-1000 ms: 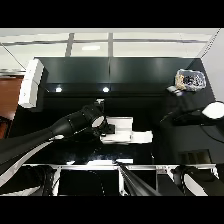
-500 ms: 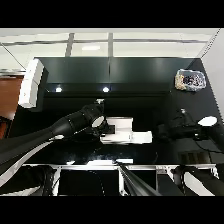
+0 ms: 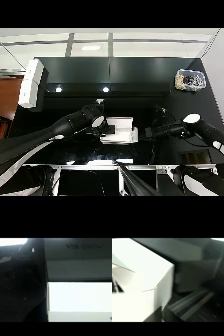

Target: Fold the box and place the chain.

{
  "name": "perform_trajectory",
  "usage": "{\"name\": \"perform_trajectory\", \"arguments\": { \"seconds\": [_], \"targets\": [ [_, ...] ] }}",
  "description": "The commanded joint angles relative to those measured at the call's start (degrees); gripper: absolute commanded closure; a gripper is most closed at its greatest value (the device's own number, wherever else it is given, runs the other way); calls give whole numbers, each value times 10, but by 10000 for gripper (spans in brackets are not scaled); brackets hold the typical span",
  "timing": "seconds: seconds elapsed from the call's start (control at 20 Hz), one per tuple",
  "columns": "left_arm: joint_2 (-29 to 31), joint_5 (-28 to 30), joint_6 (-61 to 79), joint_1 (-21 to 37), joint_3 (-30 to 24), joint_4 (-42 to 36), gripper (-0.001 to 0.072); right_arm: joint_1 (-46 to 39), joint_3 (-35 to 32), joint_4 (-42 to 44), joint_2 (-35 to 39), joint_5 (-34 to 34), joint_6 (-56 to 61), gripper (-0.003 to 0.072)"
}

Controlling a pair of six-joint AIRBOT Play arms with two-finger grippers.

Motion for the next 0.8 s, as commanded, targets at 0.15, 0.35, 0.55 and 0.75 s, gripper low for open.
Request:
{"name": "perform_trajectory", "arguments": {
  "seconds": [0.15,0.35,0.55,0.75],
  "targets": [
    [0,0,0,0,0,-3,684,8,57,13,-2,28,-16,115],
    [0,0,0,0,0,-3,684,39,60,-8,-2,-2,47,128],
    [0,3,0,0,0,-3,684,119,87,-77,-2,-50,122,136],
    [0,3,0,0,0,-3,684,205,142,-207,-2,-106,264,137]
  ]
}}
